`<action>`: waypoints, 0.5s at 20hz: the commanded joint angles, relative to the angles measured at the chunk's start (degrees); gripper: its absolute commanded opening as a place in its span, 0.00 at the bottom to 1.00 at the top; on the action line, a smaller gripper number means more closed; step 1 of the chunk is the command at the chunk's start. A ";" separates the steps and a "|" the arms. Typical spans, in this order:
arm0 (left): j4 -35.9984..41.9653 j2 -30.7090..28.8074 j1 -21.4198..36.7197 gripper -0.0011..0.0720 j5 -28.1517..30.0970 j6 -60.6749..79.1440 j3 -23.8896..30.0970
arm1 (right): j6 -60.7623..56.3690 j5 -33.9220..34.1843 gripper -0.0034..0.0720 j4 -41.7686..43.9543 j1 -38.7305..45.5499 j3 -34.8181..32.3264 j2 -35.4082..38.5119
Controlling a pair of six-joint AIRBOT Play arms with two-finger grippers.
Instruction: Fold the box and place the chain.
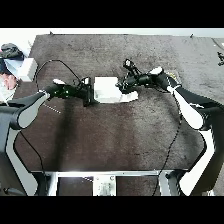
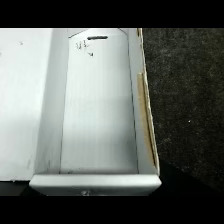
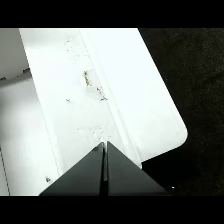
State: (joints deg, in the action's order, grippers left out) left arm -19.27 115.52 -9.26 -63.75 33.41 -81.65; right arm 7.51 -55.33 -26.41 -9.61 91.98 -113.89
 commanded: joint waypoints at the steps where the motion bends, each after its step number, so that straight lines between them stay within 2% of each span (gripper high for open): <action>1: 0.02 0.02 0.02 0.59 0.09 0.04 0.00 | 0.04 -0.28 0.09 -0.98 -0.02 -0.02 -0.22; 6: 0.02 0.02 0.02 0.59 0.11 0.04 0.00 | -0.04 -1.36 0.09 -0.98 1.11 -0.02 2.54; 9: 0.02 0.02 0.02 0.59 0.11 0.04 0.00 | -0.07 -8.72 0.09 -2.80 3.72 -0.02 7.06; 10: 0.02 0.02 0.02 0.59 0.09 0.04 -0.02 | -0.07 -12.35 0.14 -3.54 4.59 -0.02 8.33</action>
State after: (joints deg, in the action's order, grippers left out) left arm -19.20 115.52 -9.26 -63.61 33.43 -81.65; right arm 7.51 -60.62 -28.49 -6.90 91.94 -108.73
